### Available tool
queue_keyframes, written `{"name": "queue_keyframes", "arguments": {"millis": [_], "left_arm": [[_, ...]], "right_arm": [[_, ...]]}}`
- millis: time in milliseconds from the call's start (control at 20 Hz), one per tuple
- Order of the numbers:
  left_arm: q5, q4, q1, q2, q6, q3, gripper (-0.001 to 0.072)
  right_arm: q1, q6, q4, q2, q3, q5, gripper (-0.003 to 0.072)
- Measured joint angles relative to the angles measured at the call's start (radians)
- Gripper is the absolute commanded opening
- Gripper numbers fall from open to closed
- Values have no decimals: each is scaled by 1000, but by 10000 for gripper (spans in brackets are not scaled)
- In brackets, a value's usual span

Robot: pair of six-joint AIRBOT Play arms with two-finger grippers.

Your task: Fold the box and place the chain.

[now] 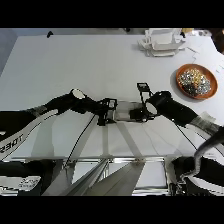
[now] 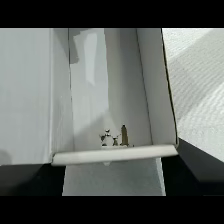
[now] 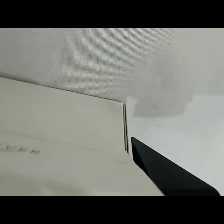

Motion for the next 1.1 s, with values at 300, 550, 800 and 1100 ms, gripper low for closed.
{"name": "queue_keyframes", "arguments": {"millis": [300, 550, 800, 1100], "left_arm": [[0, -1, 0, 0, -3, 0, 209], [0, -2, 0, 0, -3, 0, 209], [0, -2, 0, 0, -3, 0, 209], [0, -2, 0, 0, -3, 0, 209]], "right_arm": [[-1, -172, -31, 166, 10, 41, 443], [-35, -306, -40, 292, 115, 78, 391], [-253, -457, -66, 311, 211, 23, 382], [-616, -584, -62, 166, 233, -76, 278]]}}
